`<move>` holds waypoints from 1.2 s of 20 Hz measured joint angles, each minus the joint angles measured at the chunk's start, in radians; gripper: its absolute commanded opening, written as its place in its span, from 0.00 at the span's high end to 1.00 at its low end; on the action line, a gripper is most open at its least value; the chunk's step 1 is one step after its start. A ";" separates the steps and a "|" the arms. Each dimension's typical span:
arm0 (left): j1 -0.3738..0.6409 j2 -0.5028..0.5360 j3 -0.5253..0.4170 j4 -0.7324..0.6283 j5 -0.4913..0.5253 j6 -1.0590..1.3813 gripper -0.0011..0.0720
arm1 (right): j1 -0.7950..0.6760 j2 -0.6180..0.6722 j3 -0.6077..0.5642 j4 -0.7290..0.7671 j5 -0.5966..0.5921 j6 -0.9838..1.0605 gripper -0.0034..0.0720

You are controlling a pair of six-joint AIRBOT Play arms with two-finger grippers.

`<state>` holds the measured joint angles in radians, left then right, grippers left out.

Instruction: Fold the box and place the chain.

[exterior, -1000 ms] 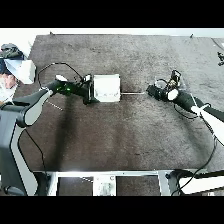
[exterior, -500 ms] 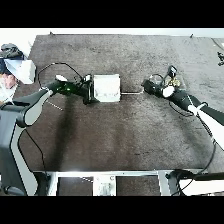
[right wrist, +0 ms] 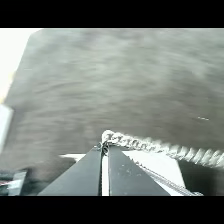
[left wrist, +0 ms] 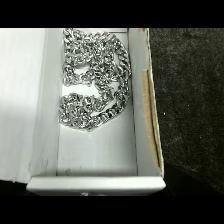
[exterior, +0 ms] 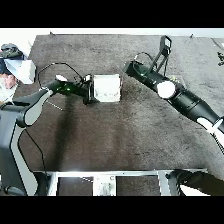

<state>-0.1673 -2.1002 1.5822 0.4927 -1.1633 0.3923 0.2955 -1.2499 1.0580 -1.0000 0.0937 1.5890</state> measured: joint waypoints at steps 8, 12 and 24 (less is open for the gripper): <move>0.000 0.000 0.000 0.000 0.000 0.000 0.54 | 0.097 0.006 0.063 -0.022 -0.051 -0.005 0.97; 0.000 0.000 0.000 0.000 0.000 0.000 0.54 | 0.107 -0.053 0.068 -0.035 -0.009 -0.004 0.97; 0.000 0.000 0.000 0.000 0.000 0.000 0.54 | -0.168 -0.114 -0.039 -0.236 0.313 0.017 0.47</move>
